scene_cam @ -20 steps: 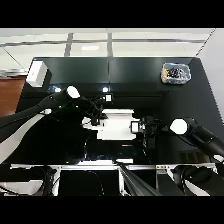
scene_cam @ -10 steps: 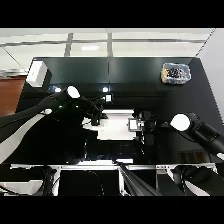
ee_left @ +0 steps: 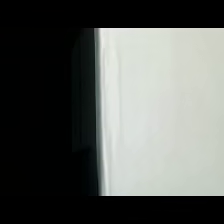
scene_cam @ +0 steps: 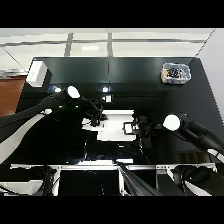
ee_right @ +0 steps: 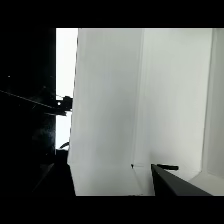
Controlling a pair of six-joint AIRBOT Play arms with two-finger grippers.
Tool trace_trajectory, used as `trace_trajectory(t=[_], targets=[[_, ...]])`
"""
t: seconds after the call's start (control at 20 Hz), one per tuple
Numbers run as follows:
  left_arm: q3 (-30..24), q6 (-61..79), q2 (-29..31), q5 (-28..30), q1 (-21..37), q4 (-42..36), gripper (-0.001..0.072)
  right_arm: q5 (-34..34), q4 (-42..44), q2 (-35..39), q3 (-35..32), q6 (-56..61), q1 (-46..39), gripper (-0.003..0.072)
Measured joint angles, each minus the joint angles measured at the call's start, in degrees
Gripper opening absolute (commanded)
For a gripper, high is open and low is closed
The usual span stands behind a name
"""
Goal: Fold the box and place the chain.
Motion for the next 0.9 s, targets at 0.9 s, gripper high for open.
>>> trace_trajectory(t=[0.9], targets=[[0.0,-0.2,0.0,-0.1,0.0,0.0,0.0025,-18.6,0.2,3.3,-3.1,8.1,-0.7,0.0696]])
